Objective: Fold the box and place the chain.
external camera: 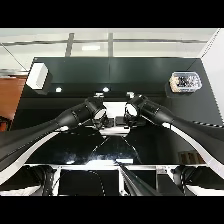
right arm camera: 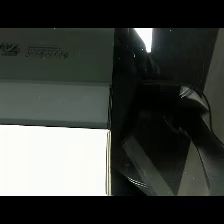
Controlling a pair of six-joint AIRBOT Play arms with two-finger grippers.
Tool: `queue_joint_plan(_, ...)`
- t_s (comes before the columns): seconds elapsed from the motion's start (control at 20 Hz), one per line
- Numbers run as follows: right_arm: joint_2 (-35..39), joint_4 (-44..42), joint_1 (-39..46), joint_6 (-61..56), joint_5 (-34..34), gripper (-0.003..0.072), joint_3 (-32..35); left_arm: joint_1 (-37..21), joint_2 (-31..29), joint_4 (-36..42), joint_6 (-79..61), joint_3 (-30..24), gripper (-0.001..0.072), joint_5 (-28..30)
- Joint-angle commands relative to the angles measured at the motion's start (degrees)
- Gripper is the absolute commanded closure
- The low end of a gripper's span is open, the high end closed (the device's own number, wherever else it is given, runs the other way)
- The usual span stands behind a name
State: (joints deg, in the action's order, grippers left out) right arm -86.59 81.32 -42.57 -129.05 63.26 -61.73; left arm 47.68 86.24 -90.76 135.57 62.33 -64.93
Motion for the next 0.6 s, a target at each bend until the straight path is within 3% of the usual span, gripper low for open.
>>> queue_joint_plan(0.0, 0.0, 0.0, 0.0, 0.1, -0.3, 0.0673, -0.3, 0.0, 0.0, 0.0, -0.1, 0.0, 0.0685, 0.2)
queue_joint_plan(0.1, 0.1, -0.2, 0.1, 0.1, -0.3, 0.0483, -0.6, 0.0, 0.0, 0.0, -0.1, 0.0, 0.0684, 0.2)
queue_joint_plan(0.15, 0.1, -0.3, 0.2, 0.0, -0.3, 0.0486, -0.7, 0.0, 0.0, 0.0, -0.1, 0.0, 0.0684, 0.2)
queue_joint_plan(0.2, 0.1, -0.2, 0.2, 0.0, -0.2, 0.0631, -0.7, 0.0, 0.0, 0.0, -0.1, 0.0, 0.0685, 0.2)
queue_joint_plan(0.25, 0.1, -0.2, 0.2, 0.0, -0.3, 0.0678, -0.7, 0.0, 0.0, 0.0, -0.1, 0.0, 0.0685, 0.2)
queue_joint_plan(0.4, 0.1, -0.2, 0.2, 0.1, -0.3, 0.0675, -0.7, 0.0, 0.0, 0.0, -0.1, 0.0, 0.0685, 0.2)
queue_joint_plan(0.45, 0.1, -0.2, 0.4, 0.0, -0.2, 0.0572, -0.7, 0.0, 0.0, 0.0, -0.1, 0.0, 0.0685, 0.2)
queue_joint_plan(0.5, 0.3, -0.2, 0.6, 0.1, 0.0, 0.0422, -0.7, 0.0, 0.0, 0.0, -0.1, 0.0, 0.0685, 0.2)
queue_joint_plan(0.55, 0.7, -0.2, 0.9, 0.9, 0.6, 0.0407, -0.7, 0.0, 0.0, 0.0, -0.1, 0.0, 0.0684, 0.2)
